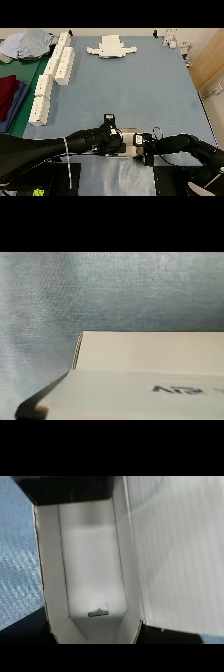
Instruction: Fold the box.
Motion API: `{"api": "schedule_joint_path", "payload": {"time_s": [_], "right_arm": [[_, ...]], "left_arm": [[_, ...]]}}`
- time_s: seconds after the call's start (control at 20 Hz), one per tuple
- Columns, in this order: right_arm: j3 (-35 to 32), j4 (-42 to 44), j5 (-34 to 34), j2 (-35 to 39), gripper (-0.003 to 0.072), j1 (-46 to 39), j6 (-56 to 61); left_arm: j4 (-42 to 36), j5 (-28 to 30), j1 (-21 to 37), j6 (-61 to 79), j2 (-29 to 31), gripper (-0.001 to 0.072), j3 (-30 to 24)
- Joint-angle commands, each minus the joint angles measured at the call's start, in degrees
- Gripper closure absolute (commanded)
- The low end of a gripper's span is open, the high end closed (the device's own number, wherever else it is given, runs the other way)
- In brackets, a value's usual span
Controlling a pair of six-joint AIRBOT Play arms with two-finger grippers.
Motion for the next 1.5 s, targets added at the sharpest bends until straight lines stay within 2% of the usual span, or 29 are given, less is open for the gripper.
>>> {"api": "schedule_joint_path", "payload": {"time_s": [0.0, 0.05, 0.1, 0.45, 0.5, 0.55, 0.6, 1.2, 1.25, 1.45], "right_arm": [[0.0, 0.0, 0.0, 0.1, 0.0171, 0.0, 0.0], [0.0, 0.0, 0.0, 0.1, 0.0171, 0.0, 0.0], [0.0, 0.0, 0.0, 0.1, 0.0171, 0.0, 0.0], [0.0, 0.0, 0.0, 0.1, 0.0171, 0.0, 0.0], [0.0, 0.0, 0.0, 0.1, 0.0171, 0.0, 0.0], [0.0, 0.0, 0.0, 0.1, 0.0171, 0.0, 0.0], [0.0, 0.0, 0.0, 0.1, 0.0171, 0.0, 0.0], [0.0, 0.0, 0.0, 0.1, 0.0171, 0.0, 0.0], [0.0, 0.0, 0.0, 0.1, 0.0171, 0.0, 0.0], [0.0, 0.0, 0.0, 0.1, 0.0171, 0.0, 0.0]], "left_arm": [[1.6, 0.3, -0.4, -1.7, -1.5, 0.0427, 0.4], [2.5, 0.2, -0.4, -1.8, -1.5, 0.0578, 0.7], [3.0, 0.3, -0.4, -1.6, -1.5, 0.0695, 0.8], [2.7, 0.3, -0.4, -1.7, -1.5, 0.0691, 0.9], [2.4, 0.3, -0.4, -1.5, -1.4, 0.0454, 0.9], [2.0, 0.2, -0.4, -1.8, -1.4, 0.0111, 0.9], [1.7, 0.0, -0.4, -1.9, -1.4, 0.0046, 0.9], [1.7, -0.8, -0.3, -1.7, -1.4, 0.0046, 1.2], [1.7, -2.4, -0.3, -1.2, -1.4, 0.0046, 2.0], [2.3, -15.9, 0.5, 5.5, 0.7, 0.0045, 9.5]]}}
